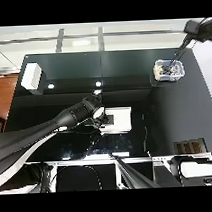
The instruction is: Fold the box and place the chain.
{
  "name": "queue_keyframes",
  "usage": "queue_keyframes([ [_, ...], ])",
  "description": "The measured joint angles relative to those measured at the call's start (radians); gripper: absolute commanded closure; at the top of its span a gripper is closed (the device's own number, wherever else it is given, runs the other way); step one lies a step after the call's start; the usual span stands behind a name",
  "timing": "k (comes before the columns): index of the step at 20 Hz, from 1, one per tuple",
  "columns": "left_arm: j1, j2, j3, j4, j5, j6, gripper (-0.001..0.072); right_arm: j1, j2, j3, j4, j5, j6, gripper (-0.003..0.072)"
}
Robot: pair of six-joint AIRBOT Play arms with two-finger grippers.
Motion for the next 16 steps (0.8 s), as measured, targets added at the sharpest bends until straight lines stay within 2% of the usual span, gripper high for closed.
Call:
queue_keyframes([
  [7, 0.0, 0.0, 0.0, 0.0, -0.001, 0.0, 0.0682, 0.0, 0.285, 0.0, 0.011, 0.013, -0.115, 0.0676],
  [16, 0.0, 0.0, 0.0, 0.0, -0.001, 0.0, 0.0682, 0.002, 0.536, 0.0, 0.188, 0.039, -0.206, 0.0676],
])
